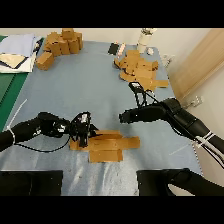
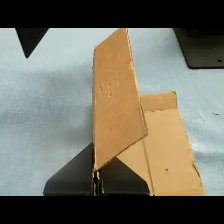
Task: Fold the box.
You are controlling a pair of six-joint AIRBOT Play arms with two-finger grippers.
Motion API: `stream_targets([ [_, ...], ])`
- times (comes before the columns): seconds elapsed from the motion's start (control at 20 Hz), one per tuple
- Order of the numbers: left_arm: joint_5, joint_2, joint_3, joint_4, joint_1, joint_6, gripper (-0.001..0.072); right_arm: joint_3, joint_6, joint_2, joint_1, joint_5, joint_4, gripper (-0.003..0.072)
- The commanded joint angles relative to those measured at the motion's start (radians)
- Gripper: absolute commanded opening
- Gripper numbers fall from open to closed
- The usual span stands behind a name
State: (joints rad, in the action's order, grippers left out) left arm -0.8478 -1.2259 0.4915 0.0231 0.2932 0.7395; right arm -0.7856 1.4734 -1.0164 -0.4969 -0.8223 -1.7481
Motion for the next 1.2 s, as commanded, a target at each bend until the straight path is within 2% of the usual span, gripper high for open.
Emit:
stream_targets([
  [0.0,-0.014,0.002,-0.002,0.033,0.0,-0.052,0.0013,0.0,0.0,0.0,-0.004,0.002,0.002,0.0003],
  [0.4,-0.012,0.006,0.0,0.066,-0.002,-0.082,0.0013,0.0,-0.006,0.0,-0.004,-0.032,0.025,0.0003],
  [0.5,-0.019,0.006,0.0,0.066,-0.002,-0.082,0.0013,0.0,-0.125,0.008,-0.004,-0.081,0.106,0.0002],
  [0.6,-0.019,0.006,0.0,0.066,-0.001,-0.082,0.0013,-0.001,-0.252,0.034,-0.007,-0.206,0.193,0.0003],
  [0.75,-0.019,0.006,0.0,0.066,-0.001,-0.082,0.0013,0.002,-0.29,0.101,-0.094,-0.475,0.29,0.0002],
  [0.8,-0.019,0.006,0.0,0.065,-0.001,-0.082,0.0013,0.015,-0.292,0.133,-0.146,-0.523,0.297,0.0001],
  [0.9,-0.019,0.006,0.0,0.065,-0.001,-0.082,0.0013,0.08,-0.287,0.201,-0.271,-0.503,0.24,0.0002],
  [0.95,-0.019,0.006,0.0,0.065,-0.001,-0.082,0.0013,0.128,-0.258,0.232,-0.354,-0.454,0.205,0.0001],
  [1.05,-0.019,0.006,0.0,0.065,-0.001,-0.082,0.0013,0.227,-0.069,0.281,-0.543,-0.293,0.161,0.0004],
  [1.1,-0.019,0.006,0.0,0.066,-0.001,-0.082,0.0013,0.269,-0.015,0.292,-0.628,-0.208,0.162,0.0073],
  [1.15,-0.019,0.006,0.0,0.065,-0.001,-0.082,0.0013,0.305,0.034,0.29,-0.702,-0.132,0.198,0.0407],
])
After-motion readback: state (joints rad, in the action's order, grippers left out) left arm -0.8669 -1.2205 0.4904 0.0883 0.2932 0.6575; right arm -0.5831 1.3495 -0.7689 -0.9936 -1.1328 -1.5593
